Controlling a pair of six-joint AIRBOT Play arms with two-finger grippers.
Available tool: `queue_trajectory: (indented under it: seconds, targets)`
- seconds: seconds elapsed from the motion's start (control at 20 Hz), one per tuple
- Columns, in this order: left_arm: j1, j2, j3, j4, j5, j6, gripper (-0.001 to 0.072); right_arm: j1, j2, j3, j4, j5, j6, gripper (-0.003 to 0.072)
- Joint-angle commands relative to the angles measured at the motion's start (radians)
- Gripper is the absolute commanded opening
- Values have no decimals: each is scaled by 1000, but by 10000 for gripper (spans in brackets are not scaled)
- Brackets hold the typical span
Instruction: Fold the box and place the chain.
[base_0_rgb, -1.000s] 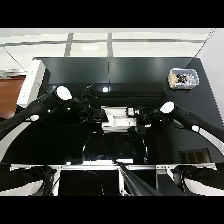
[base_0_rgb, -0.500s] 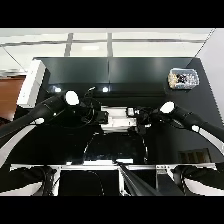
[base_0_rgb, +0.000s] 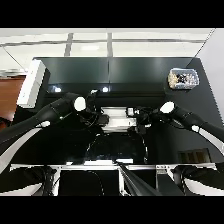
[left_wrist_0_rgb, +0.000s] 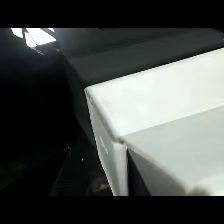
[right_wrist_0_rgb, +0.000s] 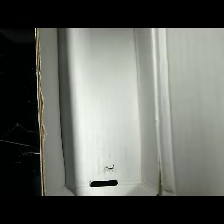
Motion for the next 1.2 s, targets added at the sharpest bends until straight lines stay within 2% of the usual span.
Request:
queue_trajectory:
  seconds: [0.0,0.15,0.2,0.25,0.5,0.7,0.8,0.95,1.0,1.05,1.1,1.15]
  targets:
    - [-48,-58,80,123,-77,-119,404,1,0,0,0,1,0,354]
    - [-68,-119,159,155,-155,-212,398,1,0,0,0,1,0,354]
    - [-73,-128,170,154,-155,-245,357,1,0,0,0,1,0,354]
    - [-78,-133,175,155,-155,-272,338,1,0,0,0,1,0,354]
    - [-113,-139,191,194,-153,-410,338,1,0,0,0,1,0,354]
    - [-127,-163,236,215,-158,-412,337,1,0,0,0,1,0,354]
    - [-125,-163,236,216,-175,-412,263,1,0,0,0,1,0,354]
    - [-126,-163,236,215,-183,-412,263,1,0,0,0,1,0,354]
    - [-126,-163,236,215,-183,-412,245,1,0,0,0,1,0,354]
    - [-126,-163,236,215,-183,-411,144,1,0,0,0,1,0,354]
    - [-126,-163,236,214,-183,-412,127,1,0,0,0,1,0,354]
    - [-126,-163,236,212,-183,-411,22,1,0,0,0,1,0,354]
